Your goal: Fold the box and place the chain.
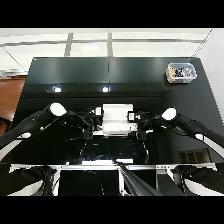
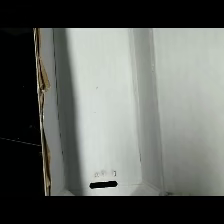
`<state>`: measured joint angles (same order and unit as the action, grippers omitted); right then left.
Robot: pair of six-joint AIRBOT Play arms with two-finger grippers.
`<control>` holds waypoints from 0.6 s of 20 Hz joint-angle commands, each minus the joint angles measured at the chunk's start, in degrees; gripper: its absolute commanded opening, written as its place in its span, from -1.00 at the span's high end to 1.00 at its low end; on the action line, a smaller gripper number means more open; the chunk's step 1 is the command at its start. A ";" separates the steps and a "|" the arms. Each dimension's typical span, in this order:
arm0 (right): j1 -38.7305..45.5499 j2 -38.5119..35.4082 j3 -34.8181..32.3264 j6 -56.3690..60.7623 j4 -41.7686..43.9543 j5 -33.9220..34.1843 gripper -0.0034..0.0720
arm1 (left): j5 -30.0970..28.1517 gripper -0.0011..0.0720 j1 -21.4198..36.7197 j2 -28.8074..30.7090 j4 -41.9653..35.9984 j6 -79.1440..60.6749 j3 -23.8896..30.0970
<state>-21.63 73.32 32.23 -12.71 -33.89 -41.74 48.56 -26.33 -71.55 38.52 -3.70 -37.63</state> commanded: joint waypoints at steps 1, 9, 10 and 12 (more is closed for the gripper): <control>-0.04 0.00 -0.02 0.00 0.00 0.00 0.74 | -0.15 0.38 -0.31 -0.63 -1.77 -0.92 -0.07; -0.04 0.00 -0.02 0.00 0.00 -0.02 0.74 | -6.40 0.37 -5.55 -3.91 -3.85 -0.33 -0.07; -0.04 0.00 -0.02 0.00 0.00 -0.02 0.74 | -6.29 0.38 -5.44 -3.89 -3.65 -0.31 -0.07; -0.04 0.00 -0.02 0.00 0.00 0.00 0.74 | -6.10 0.89 -5.29 -3.87 -3.37 -0.28 -0.07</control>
